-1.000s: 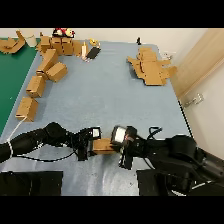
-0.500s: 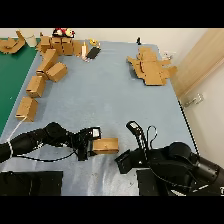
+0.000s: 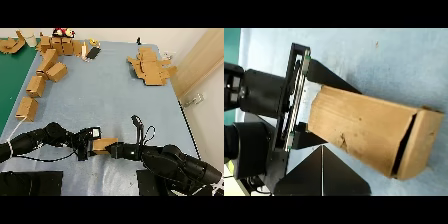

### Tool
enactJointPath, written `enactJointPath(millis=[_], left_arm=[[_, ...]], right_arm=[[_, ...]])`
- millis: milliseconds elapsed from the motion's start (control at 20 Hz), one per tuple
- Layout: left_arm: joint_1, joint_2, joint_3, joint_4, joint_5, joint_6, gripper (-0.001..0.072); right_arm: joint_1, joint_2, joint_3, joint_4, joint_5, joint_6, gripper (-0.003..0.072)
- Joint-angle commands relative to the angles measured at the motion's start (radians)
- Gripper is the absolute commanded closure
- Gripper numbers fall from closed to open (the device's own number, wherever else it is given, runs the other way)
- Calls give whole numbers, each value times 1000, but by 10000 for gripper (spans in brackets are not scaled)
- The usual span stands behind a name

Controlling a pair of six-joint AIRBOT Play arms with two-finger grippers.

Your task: Fold the box.

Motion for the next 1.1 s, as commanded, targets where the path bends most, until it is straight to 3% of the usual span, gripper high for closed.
enactJointPath(millis=[0,350,1050], left_arm=[[0,0,0,0,0,0,116],[0,0,0,0,0,0,115],[0,0,0,0,0,0,115]], right_arm=[[-1,-32,-3,16,49,5,687],[2,-106,-3,19,45,5,688],[2,-108,-3,18,42,5,688]])
